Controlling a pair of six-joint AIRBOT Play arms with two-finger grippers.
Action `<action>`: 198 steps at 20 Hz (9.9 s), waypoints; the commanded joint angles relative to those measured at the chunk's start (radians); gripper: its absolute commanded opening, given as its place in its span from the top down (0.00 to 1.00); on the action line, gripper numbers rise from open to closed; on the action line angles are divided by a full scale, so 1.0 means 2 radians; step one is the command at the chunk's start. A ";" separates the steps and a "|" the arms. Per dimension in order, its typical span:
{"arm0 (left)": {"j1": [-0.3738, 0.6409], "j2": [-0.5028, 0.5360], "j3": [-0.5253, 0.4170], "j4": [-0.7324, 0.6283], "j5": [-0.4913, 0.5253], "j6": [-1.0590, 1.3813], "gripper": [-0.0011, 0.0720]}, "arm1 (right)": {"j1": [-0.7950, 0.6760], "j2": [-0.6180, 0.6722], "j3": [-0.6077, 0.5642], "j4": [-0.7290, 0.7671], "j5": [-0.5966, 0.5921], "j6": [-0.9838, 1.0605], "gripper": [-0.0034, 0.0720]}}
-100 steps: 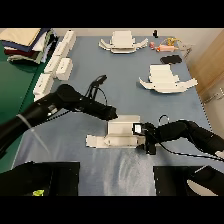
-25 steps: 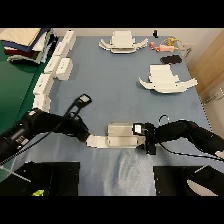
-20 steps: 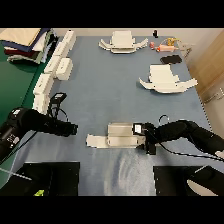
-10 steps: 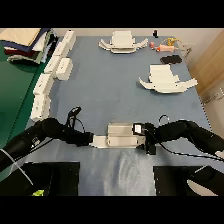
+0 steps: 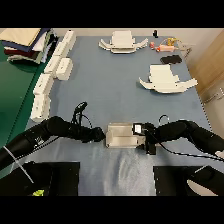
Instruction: Fold the box.
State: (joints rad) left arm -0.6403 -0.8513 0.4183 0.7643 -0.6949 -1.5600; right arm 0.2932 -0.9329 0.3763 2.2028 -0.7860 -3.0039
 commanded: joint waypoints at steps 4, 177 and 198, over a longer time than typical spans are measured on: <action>-0.002 0.000 0.016 -0.010 -0.013 -0.001 0.35 | 0.000 0.000 0.000 0.000 0.000 0.000 0.28; -0.070 -0.148 0.020 -0.120 0.062 0.797 0.27 | 0.000 0.000 0.000 0.000 0.000 0.000 0.28; -0.069 -0.148 0.020 -0.120 0.064 0.797 0.27 | 0.000 0.094 0.039 -0.196 -0.159 0.282 0.01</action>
State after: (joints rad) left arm -0.7795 -1.1477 0.4583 0.5232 -0.5674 0.0334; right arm 0.2932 -0.8085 0.4271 1.9789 -0.9371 -2.6816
